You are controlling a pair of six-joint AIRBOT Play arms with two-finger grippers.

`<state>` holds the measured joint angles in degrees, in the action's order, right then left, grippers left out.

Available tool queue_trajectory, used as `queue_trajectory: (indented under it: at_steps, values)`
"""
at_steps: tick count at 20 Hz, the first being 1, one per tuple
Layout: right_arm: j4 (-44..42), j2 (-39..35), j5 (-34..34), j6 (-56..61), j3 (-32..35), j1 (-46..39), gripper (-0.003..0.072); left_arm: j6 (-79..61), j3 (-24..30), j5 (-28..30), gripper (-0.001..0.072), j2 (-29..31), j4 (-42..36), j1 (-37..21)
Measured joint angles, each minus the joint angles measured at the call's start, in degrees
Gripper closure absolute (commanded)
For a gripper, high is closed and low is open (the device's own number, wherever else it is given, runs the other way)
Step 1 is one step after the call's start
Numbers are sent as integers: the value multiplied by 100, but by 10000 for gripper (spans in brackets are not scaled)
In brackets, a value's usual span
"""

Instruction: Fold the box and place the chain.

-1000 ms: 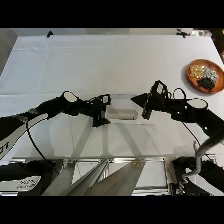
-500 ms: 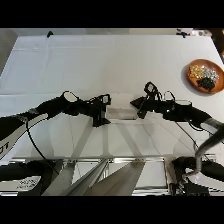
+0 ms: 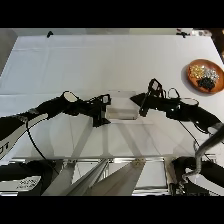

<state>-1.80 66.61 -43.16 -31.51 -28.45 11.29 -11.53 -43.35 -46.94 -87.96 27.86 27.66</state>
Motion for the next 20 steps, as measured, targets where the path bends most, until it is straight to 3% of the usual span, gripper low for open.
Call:
queue_trajectory:
  at_steps: [3, 7, 8, 9, 10, 16, 20]
  values:
    - [800, -817, -74, 376, -11, -116, 679, 0, 0, 0, 456, 2, 0, 0]
    - [3421, -1488, -575, 1801, -9, -227, 669, 0, 0, 0, 456, 0, 0, 0]
    - [4127, -1552, -793, 2201, -7, -240, 564, 0, 0, 0, 456, 0, 0, 0]
    - [4677, -1589, -1010, 2514, 0, -249, 384, 0, 0, 0, 456, 0, 0, 0]
    - [5007, -1602, -1143, 2723, 0, -256, 328, 2, 0, 0, 456, 0, 0, 0]
    - [5407, -1314, -1263, 2691, -2, -271, 343, 0, 0, -2, 456, 0, 0, 0]
    - [4811, -850, -1099, 2081, -2, -271, 344, 0, 0, -2, 456, 0, 0, 0]
